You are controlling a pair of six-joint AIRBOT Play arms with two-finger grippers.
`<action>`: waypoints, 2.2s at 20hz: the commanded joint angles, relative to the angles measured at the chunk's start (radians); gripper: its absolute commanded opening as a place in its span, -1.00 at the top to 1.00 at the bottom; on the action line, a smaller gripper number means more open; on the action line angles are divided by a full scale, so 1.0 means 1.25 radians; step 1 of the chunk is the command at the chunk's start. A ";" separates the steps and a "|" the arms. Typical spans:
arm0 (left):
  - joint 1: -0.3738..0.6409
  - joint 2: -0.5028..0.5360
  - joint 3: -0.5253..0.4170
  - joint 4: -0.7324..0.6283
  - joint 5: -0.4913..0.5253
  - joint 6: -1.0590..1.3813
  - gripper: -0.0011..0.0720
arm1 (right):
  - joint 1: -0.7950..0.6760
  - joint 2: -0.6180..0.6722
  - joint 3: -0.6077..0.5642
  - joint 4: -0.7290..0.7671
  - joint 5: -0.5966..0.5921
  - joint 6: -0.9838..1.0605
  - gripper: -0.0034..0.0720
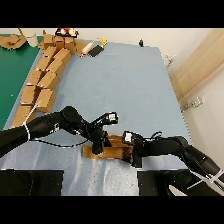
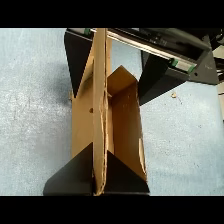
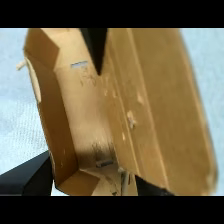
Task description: Fold the box.
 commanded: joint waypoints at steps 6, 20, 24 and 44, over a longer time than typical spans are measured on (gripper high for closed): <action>0.000 0.000 0.000 0.000 0.000 0.000 0.94 | -0.011 -0.027 0.021 0.009 -0.026 -0.066 -0.99; 0.000 0.000 0.000 0.000 0.001 0.000 0.94 | -0.011 -0.085 0.007 -0.019 0.016 -0.066 -0.99; 0.000 0.000 0.000 0.000 0.001 0.000 0.94 | -0.011 -0.085 0.002 -0.026 0.023 -0.066 -0.99; 0.000 0.000 0.000 0.000 0.000 0.000 0.94 | -0.011 -0.085 -0.011 -0.026 0.038 -0.066 -0.17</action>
